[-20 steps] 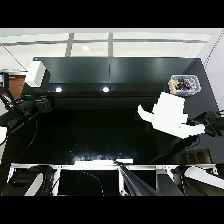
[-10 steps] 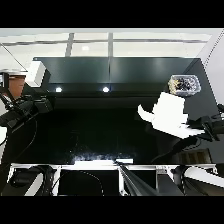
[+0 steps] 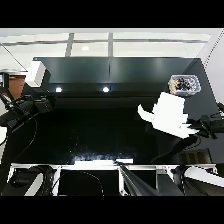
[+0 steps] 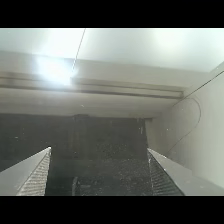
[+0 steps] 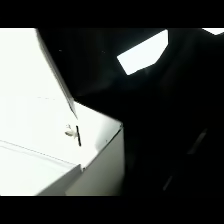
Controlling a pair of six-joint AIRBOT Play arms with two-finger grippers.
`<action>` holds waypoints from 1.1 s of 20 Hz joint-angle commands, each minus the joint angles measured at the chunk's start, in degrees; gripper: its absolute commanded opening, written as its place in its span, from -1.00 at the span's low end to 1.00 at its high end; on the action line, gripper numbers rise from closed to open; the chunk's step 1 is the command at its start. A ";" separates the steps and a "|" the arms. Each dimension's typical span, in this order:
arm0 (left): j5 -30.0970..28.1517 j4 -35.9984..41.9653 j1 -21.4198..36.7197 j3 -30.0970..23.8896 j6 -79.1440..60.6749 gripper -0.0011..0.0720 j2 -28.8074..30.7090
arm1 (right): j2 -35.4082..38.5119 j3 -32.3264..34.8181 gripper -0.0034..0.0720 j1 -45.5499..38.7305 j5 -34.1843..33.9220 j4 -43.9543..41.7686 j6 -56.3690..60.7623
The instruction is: Fold the box and place the chain.
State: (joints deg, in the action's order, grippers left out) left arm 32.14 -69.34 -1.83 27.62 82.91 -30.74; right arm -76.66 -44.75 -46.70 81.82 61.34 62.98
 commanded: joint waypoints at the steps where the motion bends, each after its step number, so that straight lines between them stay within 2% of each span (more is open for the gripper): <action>1: -0.04 -0.02 -0.04 0.04 0.00 0.94 -0.04 | -0.09 0.02 -0.70 0.02 0.00 -3.76 -3.34; 3: -0.04 -0.02 -0.04 0.04 0.00 0.94 -0.04 | -0.09 0.02 -0.80 0.02 1.79 -3.93 -5.35; 6: -0.04 -0.02 -0.04 0.04 -0.02 0.94 -0.07 | -0.07 0.00 -0.81 0.04 4.42 -5.07 -7.63; 9: 0.00 0.00 -0.04 0.04 0.00 0.94 -0.07 | 0.04 0.02 -0.81 0.55 6.62 -10.40 -9.75; 14: 0.07 2.23 -0.07 0.04 -0.02 0.93 -0.07 | 0.11 0.31 -0.81 13.42 5.35 -14.12 -9.88; 16: 1.51 4.55 -0.09 0.04 0.00 0.93 -0.11 | 0.35 0.90 -0.81 20.94 1.55 -18.36 -9.86; 20: 9.44 7.04 -0.90 0.02 -0.52 0.90 -2.60 | 4.22 1.40 -0.81 38.73 -12.59 -22.03 -8.57; 22: 9.18 7.28 -2.25 -0.02 -0.66 0.90 -4.11 | 7.48 2.16 -0.81 47.87 -17.59 -22.99 -8.59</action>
State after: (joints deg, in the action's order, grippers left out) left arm 38.76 -63.37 -2.94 27.64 82.59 -33.17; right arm -72.44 -43.27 -10.68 73.28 41.30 54.02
